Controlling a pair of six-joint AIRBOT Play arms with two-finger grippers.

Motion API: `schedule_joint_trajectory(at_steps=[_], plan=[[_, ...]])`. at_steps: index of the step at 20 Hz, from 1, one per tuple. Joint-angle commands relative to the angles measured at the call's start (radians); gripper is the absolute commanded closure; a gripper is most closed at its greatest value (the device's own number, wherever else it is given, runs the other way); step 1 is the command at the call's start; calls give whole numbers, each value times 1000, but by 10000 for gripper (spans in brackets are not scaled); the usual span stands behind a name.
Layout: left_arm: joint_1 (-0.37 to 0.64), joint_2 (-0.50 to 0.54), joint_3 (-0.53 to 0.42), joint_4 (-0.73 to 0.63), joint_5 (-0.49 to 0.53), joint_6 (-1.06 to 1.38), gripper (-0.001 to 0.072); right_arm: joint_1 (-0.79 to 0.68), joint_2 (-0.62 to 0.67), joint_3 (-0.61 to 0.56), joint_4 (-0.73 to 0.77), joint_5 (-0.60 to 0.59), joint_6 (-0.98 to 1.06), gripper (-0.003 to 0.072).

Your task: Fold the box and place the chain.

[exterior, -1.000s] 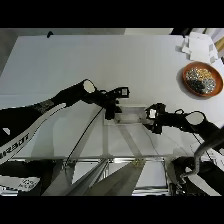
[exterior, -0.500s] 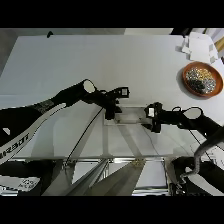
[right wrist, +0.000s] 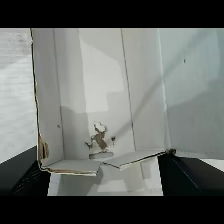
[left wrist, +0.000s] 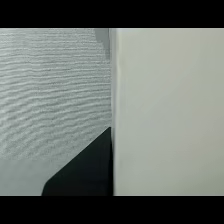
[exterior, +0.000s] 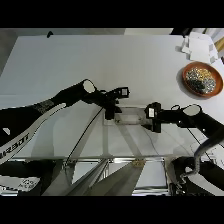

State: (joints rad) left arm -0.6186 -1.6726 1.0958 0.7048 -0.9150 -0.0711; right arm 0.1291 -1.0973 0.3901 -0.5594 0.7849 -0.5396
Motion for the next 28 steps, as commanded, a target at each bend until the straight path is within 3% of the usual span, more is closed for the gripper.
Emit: schedule_joint_trajectory(at_steps=[1, 10, 22, 28], plan=[[0, -1, 0, -1, 2, 0, 699, -1, -3, 2, 23, 25, -20, 10], [0, -1, 0, -1, 2, 0, 699, 0, -111, 38, 72, 69, -18, 8], [0, -1, 0, -1, 2, 0, 699, -11, -136, 40, 93, 56, -46, 32], [0, -1, 0, -1, 2, 0, 699, -11, -158, 43, 93, 56, -54, 121]])
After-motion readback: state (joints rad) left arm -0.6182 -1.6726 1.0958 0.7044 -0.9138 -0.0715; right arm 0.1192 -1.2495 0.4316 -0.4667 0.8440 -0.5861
